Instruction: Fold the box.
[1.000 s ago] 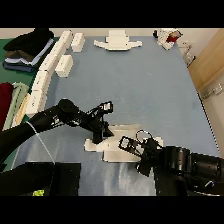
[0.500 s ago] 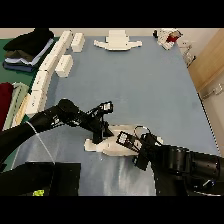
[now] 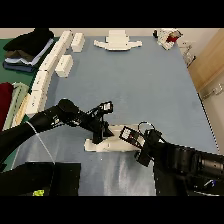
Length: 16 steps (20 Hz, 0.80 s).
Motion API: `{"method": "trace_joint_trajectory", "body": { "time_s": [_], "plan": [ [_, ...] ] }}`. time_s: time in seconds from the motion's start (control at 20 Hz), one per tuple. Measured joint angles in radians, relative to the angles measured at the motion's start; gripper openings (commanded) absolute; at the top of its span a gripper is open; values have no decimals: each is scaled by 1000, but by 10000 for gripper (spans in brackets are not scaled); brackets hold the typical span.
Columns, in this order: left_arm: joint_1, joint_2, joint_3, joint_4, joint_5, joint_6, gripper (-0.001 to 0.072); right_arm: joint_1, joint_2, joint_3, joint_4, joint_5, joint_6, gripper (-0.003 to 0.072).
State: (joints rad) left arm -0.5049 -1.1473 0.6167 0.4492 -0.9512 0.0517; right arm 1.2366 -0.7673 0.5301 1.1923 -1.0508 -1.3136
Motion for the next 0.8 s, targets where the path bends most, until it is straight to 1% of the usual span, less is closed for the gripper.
{"method": "trace_joint_trajectory", "body": {
  "time_s": [0.15, 0.4, 0.55, 0.8],
  "plan": [
    [0, 0, 0, 0, 0, 0, 14, -73, 8, -1, 40, 23, -106, 720],
    [0, 0, 0, 0, 1, 0, 14, -258, 35, -17, 207, 85, -422, 720],
    [0, 0, 0, 0, 1, 0, 14, -393, 42, -42, 370, 141, -689, 720],
    [0, 0, 0, 0, 1, 0, 14, -610, 35, -94, 718, 182, -1193, 720]
  ]
}}
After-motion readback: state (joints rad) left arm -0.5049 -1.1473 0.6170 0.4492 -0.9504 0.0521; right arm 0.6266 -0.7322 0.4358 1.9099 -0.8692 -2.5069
